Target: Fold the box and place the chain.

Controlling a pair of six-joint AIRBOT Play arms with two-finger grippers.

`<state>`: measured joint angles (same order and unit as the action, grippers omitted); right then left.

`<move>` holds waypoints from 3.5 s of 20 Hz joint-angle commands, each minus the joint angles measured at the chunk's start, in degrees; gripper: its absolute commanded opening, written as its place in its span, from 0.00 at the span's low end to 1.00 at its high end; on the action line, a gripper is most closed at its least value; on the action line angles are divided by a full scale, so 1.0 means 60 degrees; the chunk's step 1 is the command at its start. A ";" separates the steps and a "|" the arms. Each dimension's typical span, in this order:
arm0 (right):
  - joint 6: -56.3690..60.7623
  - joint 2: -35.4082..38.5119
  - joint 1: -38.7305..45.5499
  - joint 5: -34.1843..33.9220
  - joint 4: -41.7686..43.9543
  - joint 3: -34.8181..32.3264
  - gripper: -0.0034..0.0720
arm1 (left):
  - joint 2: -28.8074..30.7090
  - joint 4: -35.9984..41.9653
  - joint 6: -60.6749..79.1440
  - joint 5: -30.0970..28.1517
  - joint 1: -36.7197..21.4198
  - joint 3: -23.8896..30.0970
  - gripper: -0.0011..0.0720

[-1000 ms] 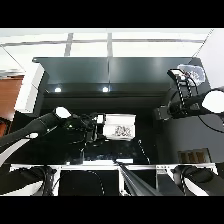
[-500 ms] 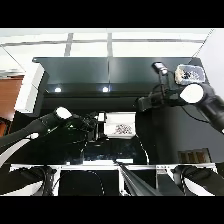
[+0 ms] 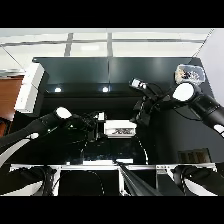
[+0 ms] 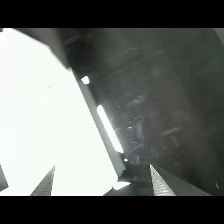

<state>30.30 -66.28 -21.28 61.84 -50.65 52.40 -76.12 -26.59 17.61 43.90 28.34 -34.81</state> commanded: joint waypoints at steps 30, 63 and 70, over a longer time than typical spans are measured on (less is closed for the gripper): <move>-0.1781 -0.0630 -0.0342 0.0375 0.0572 -0.0375 0.53 | -0.0004 -0.0018 -0.0004 0.0004 0.0007 -0.0004 0.49; -0.1362 -0.0594 -0.1177 -0.0353 -0.0098 -0.0372 0.53 | -0.0004 -0.0018 -0.0004 0.0004 0.0007 -0.0004 0.49; -0.1293 -0.0594 -0.1177 -0.0339 -0.0069 -0.0375 0.53 | -0.0004 -0.0018 -0.0004 0.0004 0.0007 -0.0004 0.49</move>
<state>22.35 -69.89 -28.32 59.94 -51.05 50.17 -76.12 -26.68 17.56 43.90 28.34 -34.81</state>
